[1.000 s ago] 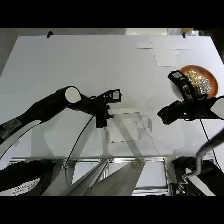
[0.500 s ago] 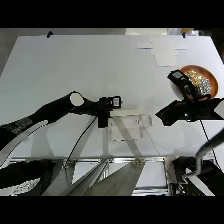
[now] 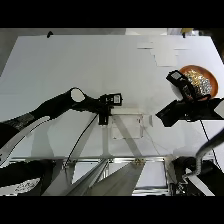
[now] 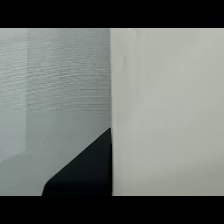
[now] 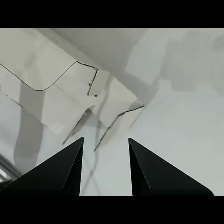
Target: Fold the box and place the chain.
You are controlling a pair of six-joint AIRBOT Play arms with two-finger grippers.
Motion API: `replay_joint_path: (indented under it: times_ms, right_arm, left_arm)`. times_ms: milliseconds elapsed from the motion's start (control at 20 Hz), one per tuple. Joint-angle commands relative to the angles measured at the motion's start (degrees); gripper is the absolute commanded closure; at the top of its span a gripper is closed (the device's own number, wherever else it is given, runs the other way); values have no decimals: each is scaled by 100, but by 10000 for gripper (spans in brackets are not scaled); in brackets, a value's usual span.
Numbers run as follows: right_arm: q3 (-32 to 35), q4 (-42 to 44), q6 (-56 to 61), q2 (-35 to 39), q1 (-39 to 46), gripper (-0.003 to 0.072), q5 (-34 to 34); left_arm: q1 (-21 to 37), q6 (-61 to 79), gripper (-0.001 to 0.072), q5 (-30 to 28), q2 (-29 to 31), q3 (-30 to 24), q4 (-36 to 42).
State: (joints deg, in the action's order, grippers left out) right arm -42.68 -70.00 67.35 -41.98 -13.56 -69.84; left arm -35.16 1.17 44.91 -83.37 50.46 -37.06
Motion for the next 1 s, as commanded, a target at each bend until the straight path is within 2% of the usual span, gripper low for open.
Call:
replay_joint_path:
  times_ms: [0, 150, 650, 950]
  right_arm:
    - [-4, -7, -42, 4, -4, 365, 0]
    - [-2, -9, -168, 4, -4, 365, 0]
    - [-2, -26, -343, -24, -4, 365, 15]
    - [-2, -26, -492, -24, -4, 365, 13]
  left_arm:
    - [22, 13, 709, 125, -186, 61, -7]
    - [22, 13, 709, 225, -352, 63, -9]
    - [13, 7, 709, 236, -363, 87, -157]
    - [4, -149, 708, 243, -361, 122, -501]
